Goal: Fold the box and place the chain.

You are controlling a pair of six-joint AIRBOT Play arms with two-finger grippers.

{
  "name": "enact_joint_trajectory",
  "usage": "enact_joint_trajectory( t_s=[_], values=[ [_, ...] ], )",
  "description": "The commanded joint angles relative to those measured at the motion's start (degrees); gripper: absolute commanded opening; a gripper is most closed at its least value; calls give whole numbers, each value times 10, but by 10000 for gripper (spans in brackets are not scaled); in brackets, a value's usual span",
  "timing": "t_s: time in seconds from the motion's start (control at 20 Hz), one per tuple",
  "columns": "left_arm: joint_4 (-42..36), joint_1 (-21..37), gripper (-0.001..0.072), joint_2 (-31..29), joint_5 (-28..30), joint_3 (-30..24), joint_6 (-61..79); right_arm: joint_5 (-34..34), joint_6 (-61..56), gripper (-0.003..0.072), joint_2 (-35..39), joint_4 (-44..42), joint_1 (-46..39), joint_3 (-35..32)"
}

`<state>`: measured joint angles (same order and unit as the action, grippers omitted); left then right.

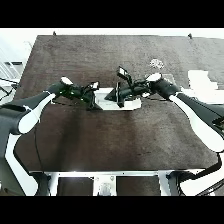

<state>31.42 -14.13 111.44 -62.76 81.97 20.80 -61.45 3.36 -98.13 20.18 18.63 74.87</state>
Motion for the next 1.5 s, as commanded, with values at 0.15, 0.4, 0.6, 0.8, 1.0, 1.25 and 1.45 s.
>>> enact_joint_trajectory(
  t_s=[0.15,0.4,0.6,0.8,1.0,1.25,1.45],
  values=[
    [-2,-1,451,0,-3,0,2,116,-18,17,-1,-65,14,-2],
    [-2,-1,451,0,-4,0,2,56,-64,16,10,-51,-18,-2],
    [-2,-1,451,0,-3,0,2,44,-120,16,54,47,-28,-2],
    [-2,-1,451,0,-3,0,2,44,-154,16,62,94,-28,-3],
    [-2,-1,450,0,-3,0,2,37,-154,16,118,79,-3,-49],
    [-2,-1,450,0,-3,0,2,100,-153,15,144,54,77,-105],
    [-3,-1,451,0,-3,0,2,206,-149,16,98,42,95,-124]
  ],
)
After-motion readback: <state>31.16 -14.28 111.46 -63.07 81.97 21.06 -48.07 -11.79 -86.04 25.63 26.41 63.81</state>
